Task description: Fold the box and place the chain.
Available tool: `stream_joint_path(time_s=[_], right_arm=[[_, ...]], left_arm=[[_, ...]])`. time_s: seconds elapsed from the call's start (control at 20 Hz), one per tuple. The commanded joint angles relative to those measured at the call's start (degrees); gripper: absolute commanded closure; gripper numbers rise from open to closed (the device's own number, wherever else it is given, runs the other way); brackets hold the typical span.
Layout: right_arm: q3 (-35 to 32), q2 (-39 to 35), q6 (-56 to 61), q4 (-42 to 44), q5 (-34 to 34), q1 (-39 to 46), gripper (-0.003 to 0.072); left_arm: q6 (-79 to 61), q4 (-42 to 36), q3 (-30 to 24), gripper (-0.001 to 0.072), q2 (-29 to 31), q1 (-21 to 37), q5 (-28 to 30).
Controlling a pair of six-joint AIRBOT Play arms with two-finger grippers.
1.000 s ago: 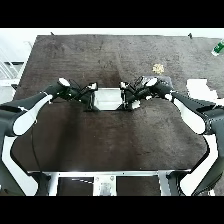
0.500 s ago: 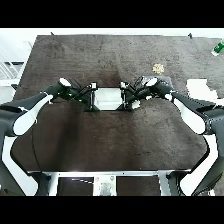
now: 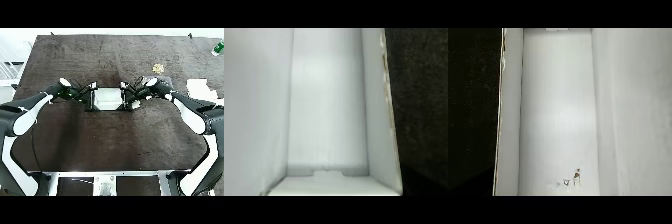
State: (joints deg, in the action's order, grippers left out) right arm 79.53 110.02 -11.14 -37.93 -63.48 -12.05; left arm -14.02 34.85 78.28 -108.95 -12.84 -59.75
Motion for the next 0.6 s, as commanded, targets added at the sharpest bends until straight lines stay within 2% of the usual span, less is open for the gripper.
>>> stream_joint_path(time_s=[0.0, 0.05, 0.55], right_arm=[[-0.02, -0.02, 0.00, 0.00, -0.02, 0.00, 0.0174], [-0.02, -0.02, 0.00, 0.02, -0.02, 0.00, 0.0175], [-0.02, -0.02, 0.00, 0.00, -0.02, 0.00, 0.0175]], left_arm=[[0.15, -0.07, 0.07, 0.0099, 0.00, -0.02, 0.37], [0.15, -0.13, 0.07, 0.0175, 0.00, -0.02, 0.35], [0.15, -0.15, 0.04, 0.0173, 0.00, -0.02, 0.37]])
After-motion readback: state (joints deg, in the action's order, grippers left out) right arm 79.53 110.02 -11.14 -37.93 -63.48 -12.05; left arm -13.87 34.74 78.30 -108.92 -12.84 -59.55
